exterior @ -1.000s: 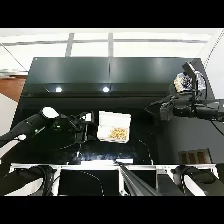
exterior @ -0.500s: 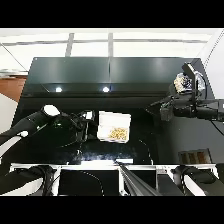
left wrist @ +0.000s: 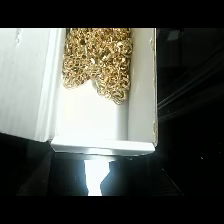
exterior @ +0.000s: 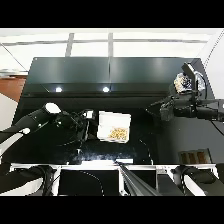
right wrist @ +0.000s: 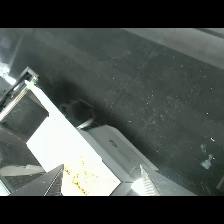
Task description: Fold the box and place the chain.
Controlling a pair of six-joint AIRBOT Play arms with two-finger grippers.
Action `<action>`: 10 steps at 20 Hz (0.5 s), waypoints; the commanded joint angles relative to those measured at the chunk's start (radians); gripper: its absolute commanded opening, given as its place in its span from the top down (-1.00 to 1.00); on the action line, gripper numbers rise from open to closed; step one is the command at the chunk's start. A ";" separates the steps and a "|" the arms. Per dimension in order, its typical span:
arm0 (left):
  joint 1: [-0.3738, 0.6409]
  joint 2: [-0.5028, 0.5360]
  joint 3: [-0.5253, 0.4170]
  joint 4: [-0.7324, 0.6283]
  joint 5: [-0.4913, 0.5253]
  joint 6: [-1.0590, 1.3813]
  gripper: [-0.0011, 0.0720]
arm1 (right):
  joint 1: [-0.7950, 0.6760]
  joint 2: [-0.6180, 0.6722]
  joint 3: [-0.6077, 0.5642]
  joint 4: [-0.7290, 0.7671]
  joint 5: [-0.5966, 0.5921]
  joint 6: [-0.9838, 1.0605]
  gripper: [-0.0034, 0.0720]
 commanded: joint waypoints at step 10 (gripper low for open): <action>-0.057 0.000 0.002 0.004 0.040 -0.008 -0.93 | -0.001 0.000 -0.001 -0.001 -0.004 0.000 -0.58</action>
